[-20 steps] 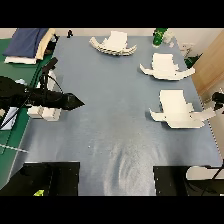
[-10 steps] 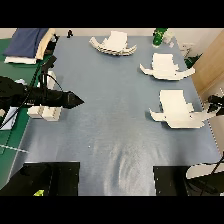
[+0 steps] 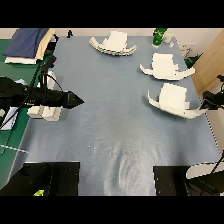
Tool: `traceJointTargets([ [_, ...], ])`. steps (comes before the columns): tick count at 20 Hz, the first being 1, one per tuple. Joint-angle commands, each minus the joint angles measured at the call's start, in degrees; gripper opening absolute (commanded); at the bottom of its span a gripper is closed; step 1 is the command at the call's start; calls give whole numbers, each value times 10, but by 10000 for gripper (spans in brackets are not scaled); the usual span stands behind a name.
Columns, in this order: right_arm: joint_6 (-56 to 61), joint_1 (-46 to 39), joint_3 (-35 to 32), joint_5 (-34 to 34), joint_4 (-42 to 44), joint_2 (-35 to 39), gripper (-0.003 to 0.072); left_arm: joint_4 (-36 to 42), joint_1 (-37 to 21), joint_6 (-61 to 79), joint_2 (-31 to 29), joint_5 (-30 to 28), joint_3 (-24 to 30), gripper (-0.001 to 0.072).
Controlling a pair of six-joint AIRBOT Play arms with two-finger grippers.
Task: Fold the box.
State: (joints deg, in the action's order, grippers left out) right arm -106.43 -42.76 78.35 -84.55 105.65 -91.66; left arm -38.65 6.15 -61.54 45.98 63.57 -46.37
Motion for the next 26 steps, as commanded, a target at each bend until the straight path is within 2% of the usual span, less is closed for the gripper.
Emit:
traceJointTargets([
  [1, -36, 21, 0, -22, 134, 1, 2, 0, -1, 0, -1, 0, 0, 15],
  [7, -16, 113, -8, -44, 148, 34, 1, 1, -1, 0, -1, 0, 0, 15],
  [10, 12, 166, -52, -27, 153, 90, 1, 0, -1, 0, -1, 0, 0, 15],
  [19, 129, 354, -381, 128, 152, 313, 1, -2, -1, 1, 0, 12, 0, 24],
  [20, 131, 373, -407, 148, 153, 335, 1, -2, -1, 0, 1, 16, 0, 275],
  [21, 136, 388, -426, 160, 152, 353, 1, -1, -1, -3, 3, 16, 0, 488],
  [26, 157, 446, -486, 200, 153, 434, 15, -1, -1, -11, 26, 35, 0, 470],
])
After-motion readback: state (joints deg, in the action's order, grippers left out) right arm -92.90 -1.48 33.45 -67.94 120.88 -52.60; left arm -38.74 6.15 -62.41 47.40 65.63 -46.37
